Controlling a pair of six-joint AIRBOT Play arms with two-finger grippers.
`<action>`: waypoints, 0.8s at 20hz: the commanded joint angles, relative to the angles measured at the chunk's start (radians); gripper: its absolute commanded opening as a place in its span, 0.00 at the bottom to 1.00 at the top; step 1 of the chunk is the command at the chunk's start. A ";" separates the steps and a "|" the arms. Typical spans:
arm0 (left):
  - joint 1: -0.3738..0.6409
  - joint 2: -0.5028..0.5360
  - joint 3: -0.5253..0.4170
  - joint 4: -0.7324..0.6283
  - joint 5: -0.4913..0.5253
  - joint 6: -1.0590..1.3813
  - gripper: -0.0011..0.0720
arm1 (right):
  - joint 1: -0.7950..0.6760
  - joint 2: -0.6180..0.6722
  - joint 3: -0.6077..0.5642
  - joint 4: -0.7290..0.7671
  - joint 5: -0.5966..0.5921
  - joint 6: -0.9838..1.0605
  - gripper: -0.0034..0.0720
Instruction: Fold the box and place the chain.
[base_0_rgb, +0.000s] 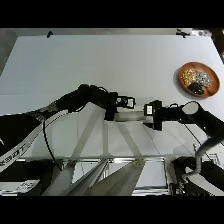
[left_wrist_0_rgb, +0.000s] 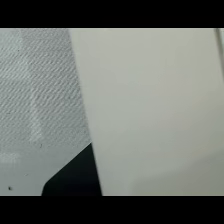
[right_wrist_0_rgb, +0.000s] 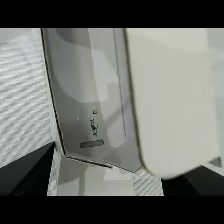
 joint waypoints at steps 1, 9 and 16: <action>0.000 0.000 0.001 0.001 0.003 0.000 0.04 | -0.010 -0.003 0.016 0.031 0.000 -0.019 0.97; 0.000 0.000 0.001 0.001 0.003 0.000 0.04 | -0.006 -0.010 0.019 0.054 0.018 -0.060 0.97; 0.000 0.000 0.001 0.001 0.003 0.000 0.04 | 0.048 -0.076 0.019 0.067 0.023 -0.094 0.97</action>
